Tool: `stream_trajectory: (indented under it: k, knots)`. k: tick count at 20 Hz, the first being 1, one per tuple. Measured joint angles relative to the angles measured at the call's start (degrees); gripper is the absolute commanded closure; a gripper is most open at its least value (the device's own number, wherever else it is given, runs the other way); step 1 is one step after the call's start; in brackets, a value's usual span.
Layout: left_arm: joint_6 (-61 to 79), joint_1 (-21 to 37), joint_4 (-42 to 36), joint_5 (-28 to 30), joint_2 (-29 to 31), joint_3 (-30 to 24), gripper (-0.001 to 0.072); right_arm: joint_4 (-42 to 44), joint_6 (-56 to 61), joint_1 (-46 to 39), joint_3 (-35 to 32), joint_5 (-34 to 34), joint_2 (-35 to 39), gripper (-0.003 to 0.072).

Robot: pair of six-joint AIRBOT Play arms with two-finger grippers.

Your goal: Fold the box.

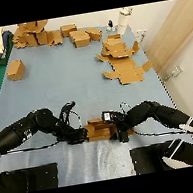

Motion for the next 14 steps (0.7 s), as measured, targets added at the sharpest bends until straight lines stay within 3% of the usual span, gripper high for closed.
stream_trajectory:
  k: [11,12,13,14]
  knots:
    - [0.61,5.09,0.72,-1.4,0.0,0.0,0.0692,0.0,0.0,0.0,0.0,0.0,0.0,0.0192]
    - [0.61,5.66,0.81,-1.33,0.0,0.0,0.0479,0.0,0.0,0.0,0.0,0.0,0.0,0.0192]
    - [0.59,5.99,0.81,-1.18,0.0,-0.02,0.0334,0.0,-0.02,0.0,0.0,0.0,0.0,0.0193]
    - [0.33,6.16,0.72,-0.72,0.0,0.0,0.0336,0.0,-0.02,0.0,0.0,0.0,0.0,0.0193]
